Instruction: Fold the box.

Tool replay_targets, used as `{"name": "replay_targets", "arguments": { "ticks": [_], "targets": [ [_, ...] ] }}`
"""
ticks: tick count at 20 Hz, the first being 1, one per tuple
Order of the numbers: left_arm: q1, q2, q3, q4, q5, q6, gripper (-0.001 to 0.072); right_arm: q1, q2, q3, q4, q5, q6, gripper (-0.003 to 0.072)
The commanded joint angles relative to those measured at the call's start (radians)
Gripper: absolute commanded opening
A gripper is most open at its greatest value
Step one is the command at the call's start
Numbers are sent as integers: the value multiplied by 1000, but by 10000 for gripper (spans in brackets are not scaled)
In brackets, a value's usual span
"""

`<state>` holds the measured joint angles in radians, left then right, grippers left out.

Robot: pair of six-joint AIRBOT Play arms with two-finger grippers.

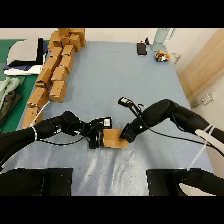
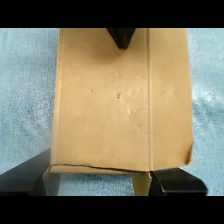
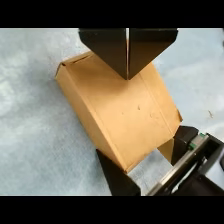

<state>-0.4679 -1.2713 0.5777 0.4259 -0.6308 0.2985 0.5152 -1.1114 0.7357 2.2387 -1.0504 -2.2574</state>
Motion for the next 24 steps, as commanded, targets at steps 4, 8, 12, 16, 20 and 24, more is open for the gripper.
{"name": "replay_targets", "arguments": {
  "ticks": [4,8,12,16,20,24],
  "targets": [
    [0,0,0,0,0,0,527,167,84,-50,-212,209,22,3],
    [0,0,0,0,0,0,527,328,179,-77,-483,356,125,3],
    [0,0,0,0,0,0,527,481,275,-170,-733,493,302,3],
    [0,0,0,0,0,0,527,523,267,-212,-816,512,307,24],
    [0,0,0,0,0,0,527,524,254,-211,-844,518,291,305],
    [0,0,0,0,0,0,527,528,254,-211,-838,518,285,307]
  ]
}}
